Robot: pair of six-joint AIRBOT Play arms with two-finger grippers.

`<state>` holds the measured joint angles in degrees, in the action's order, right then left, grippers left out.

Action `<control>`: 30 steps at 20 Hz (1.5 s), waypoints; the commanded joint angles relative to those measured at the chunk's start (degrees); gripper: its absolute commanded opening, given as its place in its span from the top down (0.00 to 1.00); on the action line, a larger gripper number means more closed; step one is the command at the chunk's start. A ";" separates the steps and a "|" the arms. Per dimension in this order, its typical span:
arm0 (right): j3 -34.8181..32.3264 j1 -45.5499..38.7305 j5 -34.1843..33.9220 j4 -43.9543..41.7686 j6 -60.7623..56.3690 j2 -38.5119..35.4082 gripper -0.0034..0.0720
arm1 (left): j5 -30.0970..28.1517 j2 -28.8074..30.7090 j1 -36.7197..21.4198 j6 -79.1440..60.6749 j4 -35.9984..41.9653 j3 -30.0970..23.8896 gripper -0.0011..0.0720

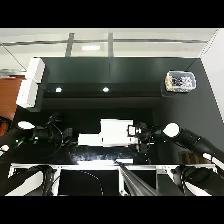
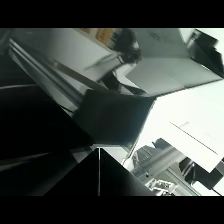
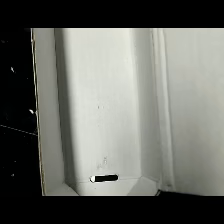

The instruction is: Fold the box and place the chain.

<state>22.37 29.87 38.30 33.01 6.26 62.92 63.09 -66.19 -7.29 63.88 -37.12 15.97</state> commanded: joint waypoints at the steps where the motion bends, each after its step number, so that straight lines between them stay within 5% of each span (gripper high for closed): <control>1: -0.02 0.02 0.00 0.00 -0.02 0.00 0.39 | -1.55 -1.73 3.50 -5.33 5.22 -0.07 0.95; 4: -0.02 0.02 0.00 0.00 -0.02 0.00 0.39 | -2.71 -1.73 8.76 -9.60 11.76 0.48 0.95; 14: -0.02 0.02 0.02 0.00 -0.02 0.00 0.39 | -1.16 -1.73 16.90 -9.94 11.67 7.19 0.94; 15: -0.02 0.02 0.02 -0.02 -0.02 0.00 0.39 | -0.26 -1.70 16.85 -9.99 11.56 7.89 0.86; 17: -0.02 0.02 0.02 0.00 -0.02 0.00 0.39 | 1.64 -1.73 16.85 -9.97 11.17 9.53 0.19; 18: -0.02 0.02 0.02 0.00 -0.02 0.00 0.39 | 2.89 -1.70 16.85 -9.92 10.99 10.34 0.00; 22: -0.02 0.02 0.02 -0.02 -0.02 0.00 0.39 | 6.99 -1.57 18.27 -9.46 10.69 13.07 0.01; 30: -0.02 0.02 0.00 0.00 -0.02 0.00 0.39 | -6.73 -1.33 31.54 -0.07 3.41 14.14 0.01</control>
